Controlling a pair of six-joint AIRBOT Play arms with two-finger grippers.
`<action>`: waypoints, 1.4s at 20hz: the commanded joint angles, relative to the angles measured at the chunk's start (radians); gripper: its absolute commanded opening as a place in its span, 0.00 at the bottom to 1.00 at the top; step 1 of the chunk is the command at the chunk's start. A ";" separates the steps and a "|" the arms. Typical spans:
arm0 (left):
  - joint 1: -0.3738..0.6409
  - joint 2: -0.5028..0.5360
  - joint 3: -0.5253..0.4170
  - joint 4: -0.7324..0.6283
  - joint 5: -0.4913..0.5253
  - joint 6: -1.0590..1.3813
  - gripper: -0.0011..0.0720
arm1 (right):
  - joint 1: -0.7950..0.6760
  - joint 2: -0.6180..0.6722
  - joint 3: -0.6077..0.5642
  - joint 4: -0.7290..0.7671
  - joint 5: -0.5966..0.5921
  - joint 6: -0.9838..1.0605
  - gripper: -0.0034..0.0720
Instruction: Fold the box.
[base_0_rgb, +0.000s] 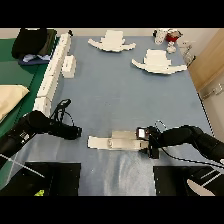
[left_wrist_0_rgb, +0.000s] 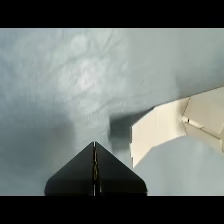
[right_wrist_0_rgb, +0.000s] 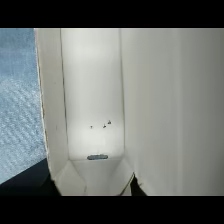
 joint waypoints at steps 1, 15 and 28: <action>0.006 -0.047 -0.047 -0.100 -0.029 -0.008 0.03 | 0.000 0.000 0.000 0.000 0.000 0.001 0.62; -0.275 -0.137 -0.083 -0.497 0.190 0.167 0.03 | 0.000 0.000 0.000 0.000 0.000 0.000 0.62; -0.275 -0.118 -0.025 -0.518 0.109 0.163 0.73 | 0.000 0.000 0.000 0.000 0.000 0.000 0.62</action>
